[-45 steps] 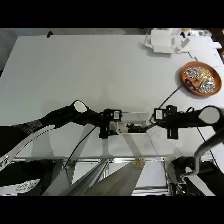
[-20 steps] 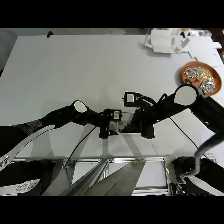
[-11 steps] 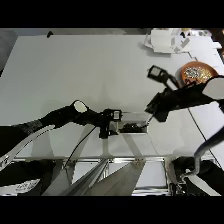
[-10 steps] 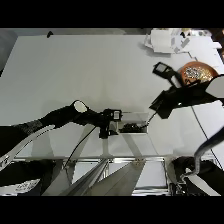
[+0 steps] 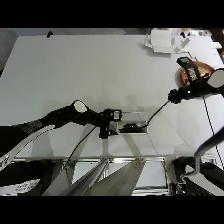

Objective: Fold the box and place the chain.

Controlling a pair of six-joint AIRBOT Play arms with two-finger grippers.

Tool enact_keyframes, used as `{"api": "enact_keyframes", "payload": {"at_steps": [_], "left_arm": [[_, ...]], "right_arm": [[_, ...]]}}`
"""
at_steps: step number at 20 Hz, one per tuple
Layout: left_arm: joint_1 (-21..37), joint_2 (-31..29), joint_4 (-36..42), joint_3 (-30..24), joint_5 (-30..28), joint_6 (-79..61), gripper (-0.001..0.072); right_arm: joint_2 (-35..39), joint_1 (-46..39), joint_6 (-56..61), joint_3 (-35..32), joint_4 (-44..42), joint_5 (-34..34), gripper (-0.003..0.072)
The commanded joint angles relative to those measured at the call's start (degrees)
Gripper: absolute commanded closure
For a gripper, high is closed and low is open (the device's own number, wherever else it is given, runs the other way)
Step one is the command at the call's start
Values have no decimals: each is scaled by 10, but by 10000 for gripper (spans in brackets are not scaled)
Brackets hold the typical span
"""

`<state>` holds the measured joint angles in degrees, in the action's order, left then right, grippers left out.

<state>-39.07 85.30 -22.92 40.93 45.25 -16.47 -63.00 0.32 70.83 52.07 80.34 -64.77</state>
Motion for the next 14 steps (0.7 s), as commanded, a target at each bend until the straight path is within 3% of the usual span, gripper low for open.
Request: {"api": "enact_keyframes", "payload": {"at_steps": [1, 10, 14], "left_arm": [[0, 0, 0, 0, 0, 0, 560], [0, 0, 0, 0, 0, 0, 560], [0, 0, 0, 0, 0, 0, 560]], "right_arm": [[-60, -4, 29, 1, 33, 16, 307], [-163, -3, 29, 1, 32, 58, 311], [-173, -3, 29, 1, 32, 75, 348]]}}
